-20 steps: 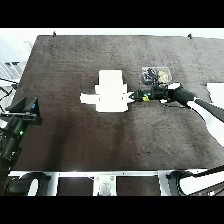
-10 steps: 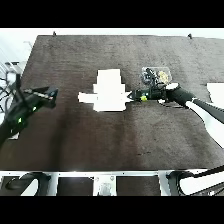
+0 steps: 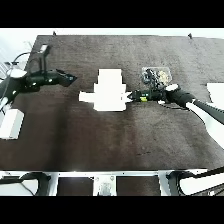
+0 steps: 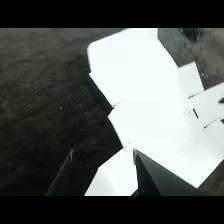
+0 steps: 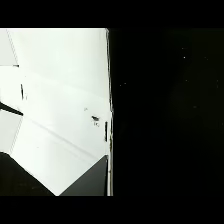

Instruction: Fold the box and place the chain.

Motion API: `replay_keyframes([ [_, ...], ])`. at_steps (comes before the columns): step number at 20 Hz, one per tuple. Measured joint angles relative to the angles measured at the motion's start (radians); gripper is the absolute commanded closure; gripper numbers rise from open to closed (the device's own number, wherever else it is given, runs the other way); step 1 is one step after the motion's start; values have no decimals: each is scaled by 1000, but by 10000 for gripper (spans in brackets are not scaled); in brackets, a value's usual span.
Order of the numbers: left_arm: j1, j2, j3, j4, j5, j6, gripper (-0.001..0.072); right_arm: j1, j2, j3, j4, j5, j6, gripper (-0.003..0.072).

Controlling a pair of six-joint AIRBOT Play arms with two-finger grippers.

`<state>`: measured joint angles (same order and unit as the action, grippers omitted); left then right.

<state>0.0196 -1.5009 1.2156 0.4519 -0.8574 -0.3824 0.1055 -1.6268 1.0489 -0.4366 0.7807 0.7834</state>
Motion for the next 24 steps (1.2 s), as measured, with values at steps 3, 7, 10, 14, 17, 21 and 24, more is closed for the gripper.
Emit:
replay_keyframes([
  [3, -54, -139, 190, 146, -84, -115, 266, 4, 1, 0, 0, -3, -16, 673],
  [7, -87, -322, 427, 238, -210, -237, 216, 6, 1, 0, 0, -3, -27, 672],
  [10, -95, -444, 578, 262, -323, -306, 158, 8, 1, 0, 0, -3, -32, 672],
  [14, -98, -568, 727, 270, -429, -375, 158, 11, 1, 0, -1, -2, -35, 671],
  [17, -100, -626, 784, 253, -468, -397, 158, 13, 1, 0, -1, 0, -35, 671],
  [21, -100, -669, 811, 208, -470, -402, 158, 13, 1, 0, -1, 0, -36, 671],
  [24, -111, -688, 817, 177, -468, -389, 159, 13, 1, 0, -1, 1, -36, 671],
])
